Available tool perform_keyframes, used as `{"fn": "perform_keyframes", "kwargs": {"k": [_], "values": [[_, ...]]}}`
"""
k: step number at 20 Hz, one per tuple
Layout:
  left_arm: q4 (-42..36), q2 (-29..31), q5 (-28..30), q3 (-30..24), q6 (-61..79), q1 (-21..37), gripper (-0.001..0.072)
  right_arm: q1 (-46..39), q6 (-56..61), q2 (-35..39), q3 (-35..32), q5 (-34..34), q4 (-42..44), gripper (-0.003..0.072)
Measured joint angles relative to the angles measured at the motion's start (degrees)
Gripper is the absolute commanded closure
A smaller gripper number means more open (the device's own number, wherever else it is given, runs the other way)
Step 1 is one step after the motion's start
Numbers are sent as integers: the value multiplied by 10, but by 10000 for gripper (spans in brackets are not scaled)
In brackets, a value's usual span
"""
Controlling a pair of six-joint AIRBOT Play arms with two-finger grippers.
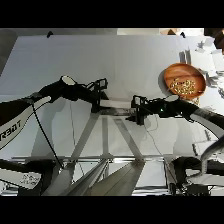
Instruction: Fold the box and place the chain.
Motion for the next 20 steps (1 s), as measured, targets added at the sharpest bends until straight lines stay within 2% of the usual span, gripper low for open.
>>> {"fn": "perform_keyframes", "kwargs": {"k": [6, 12, 13, 14, 17, 20], "values": [[20, 41, -3, 0, 0, 0, 317, 0, 1, 0, 0, -2, 1, 173], [145, 136, -45, 0, -82, 36, 328, 0, 1, 0, 0, -3, 1, 173], [161, 153, -59, 0, -99, 47, 493, 0, 1, 0, 0, -3, 1, 173], [176, 170, -72, 0, -118, 58, 706, 0, 1, 0, 0, -3, 1, 173], [199, 206, -131, 0, -165, 75, 704, 0, 2, 0, 0, -3, 1, 173], [199, 216, -195, 0, -193, 59, 701, 0, 1, 0, 0, -3, 1, 173]]}}
